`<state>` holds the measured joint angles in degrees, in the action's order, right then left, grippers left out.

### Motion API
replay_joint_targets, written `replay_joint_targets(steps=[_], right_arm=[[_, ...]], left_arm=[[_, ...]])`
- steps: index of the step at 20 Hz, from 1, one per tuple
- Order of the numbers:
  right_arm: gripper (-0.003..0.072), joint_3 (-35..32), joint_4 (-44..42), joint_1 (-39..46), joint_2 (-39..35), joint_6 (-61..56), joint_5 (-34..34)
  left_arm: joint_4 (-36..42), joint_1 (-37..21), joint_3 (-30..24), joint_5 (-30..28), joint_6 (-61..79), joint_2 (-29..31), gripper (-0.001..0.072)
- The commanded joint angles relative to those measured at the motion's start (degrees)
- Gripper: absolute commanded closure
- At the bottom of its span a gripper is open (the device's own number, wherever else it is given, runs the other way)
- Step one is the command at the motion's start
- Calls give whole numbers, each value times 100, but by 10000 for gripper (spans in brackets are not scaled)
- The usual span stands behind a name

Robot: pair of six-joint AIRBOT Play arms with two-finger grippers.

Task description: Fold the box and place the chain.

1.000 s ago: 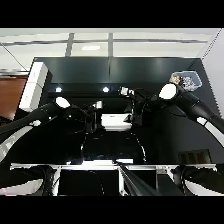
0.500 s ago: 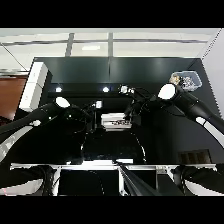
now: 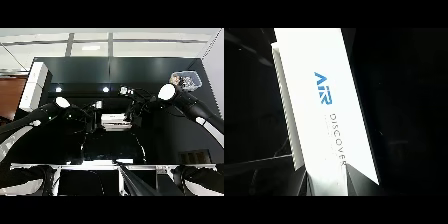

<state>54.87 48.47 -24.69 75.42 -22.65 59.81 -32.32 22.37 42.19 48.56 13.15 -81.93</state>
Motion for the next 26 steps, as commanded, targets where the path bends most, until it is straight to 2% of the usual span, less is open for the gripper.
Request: replay_joint_targets(steps=[1,13,15,26], right_arm=[[419,-2,28,-2,4,-13,37],[417,-2,157,-2,2,-341,61],[305,-2,155,-2,2,-350,83],[314,-2,221,-122,35,-354,157]], left_arm=[[0,2,0,7,-9,-2,245],[0,2,0,11,-9,-2,245],[0,2,0,11,-11,-2,245],[0,2,0,11,-11,-2,245]])
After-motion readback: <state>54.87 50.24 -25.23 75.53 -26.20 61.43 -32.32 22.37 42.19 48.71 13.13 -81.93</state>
